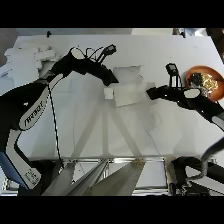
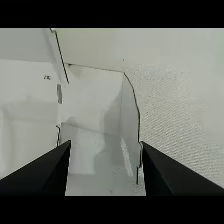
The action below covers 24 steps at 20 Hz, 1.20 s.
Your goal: Fold the box and place the chain.
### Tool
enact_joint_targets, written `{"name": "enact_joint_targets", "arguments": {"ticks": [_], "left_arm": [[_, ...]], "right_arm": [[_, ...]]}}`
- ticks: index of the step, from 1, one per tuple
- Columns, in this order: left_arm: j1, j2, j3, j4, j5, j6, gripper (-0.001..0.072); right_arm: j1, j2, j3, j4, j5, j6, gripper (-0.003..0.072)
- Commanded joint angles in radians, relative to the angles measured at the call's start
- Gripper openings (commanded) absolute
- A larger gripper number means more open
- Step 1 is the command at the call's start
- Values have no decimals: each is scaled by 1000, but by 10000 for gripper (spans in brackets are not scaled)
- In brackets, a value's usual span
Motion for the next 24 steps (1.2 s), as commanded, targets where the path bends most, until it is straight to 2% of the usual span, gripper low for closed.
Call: {"name": "enact_joint_targets", "arguments": {"ticks": [1, 5, 9, 14, 17, 20, 24], "left_arm": [[0, 38, 1, -2, -90, 104, -1], [-3, 135, 1, 4, -200, 153, -1], [-31, 230, 0, 122, -245, 151, -2], [-63, 289, 0, 153, -343, 147, -2], [-39, 294, -21, 163, -341, 151, -2], [-34, 294, -87, 164, -322, 208, -2], [-5, 295, -234, 84, -182, 220, -1]], "right_arm": [[0, 71, 0, -32, -3, 0, 476], [0, 108, 0, -67, -6, 0, 475], [0, 108, 0, -67, -5, 0, 475], [0, 108, 0, -67, -5, 0, 475], [0, 108, 0, -67, -5, 0, 475], [0, 108, 0, -67, -5, 0, 475], [0, 108, 0, -67, -5, 0, 475]]}}
